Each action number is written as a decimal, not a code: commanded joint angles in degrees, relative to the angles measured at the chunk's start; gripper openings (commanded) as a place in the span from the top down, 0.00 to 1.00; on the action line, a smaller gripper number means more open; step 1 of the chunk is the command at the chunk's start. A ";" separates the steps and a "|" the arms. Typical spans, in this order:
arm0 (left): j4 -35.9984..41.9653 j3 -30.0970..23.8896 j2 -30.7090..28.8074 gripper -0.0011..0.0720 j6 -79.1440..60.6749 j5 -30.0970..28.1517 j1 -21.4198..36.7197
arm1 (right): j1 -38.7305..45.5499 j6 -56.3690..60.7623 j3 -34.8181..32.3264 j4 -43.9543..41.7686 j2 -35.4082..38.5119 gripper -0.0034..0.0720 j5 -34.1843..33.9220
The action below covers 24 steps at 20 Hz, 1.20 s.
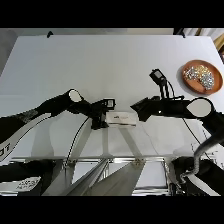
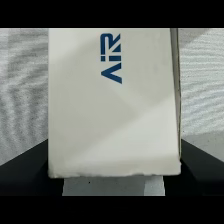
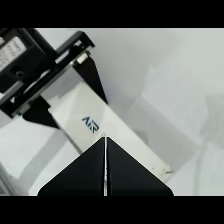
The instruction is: Fold the box and place the chain.
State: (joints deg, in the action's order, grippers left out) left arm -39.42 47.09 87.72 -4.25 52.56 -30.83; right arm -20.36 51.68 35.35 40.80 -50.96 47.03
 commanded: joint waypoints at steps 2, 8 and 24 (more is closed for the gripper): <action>0.00 0.00 -0.02 0.56 0.00 -0.04 0.02 | -3.21 -3.69 0.22 -6.03 -4.57 0.93 1.31; 0.00 0.00 -0.02 0.56 -0.02 -0.04 0.02 | -14.93 -4.90 0.24 -7.08 -17.79 0.93 -4.50; 0.00 0.00 -0.02 0.61 0.00 -0.09 0.02 | -14.86 -5.27 1.03 -6.49 -13.00 0.93 -7.23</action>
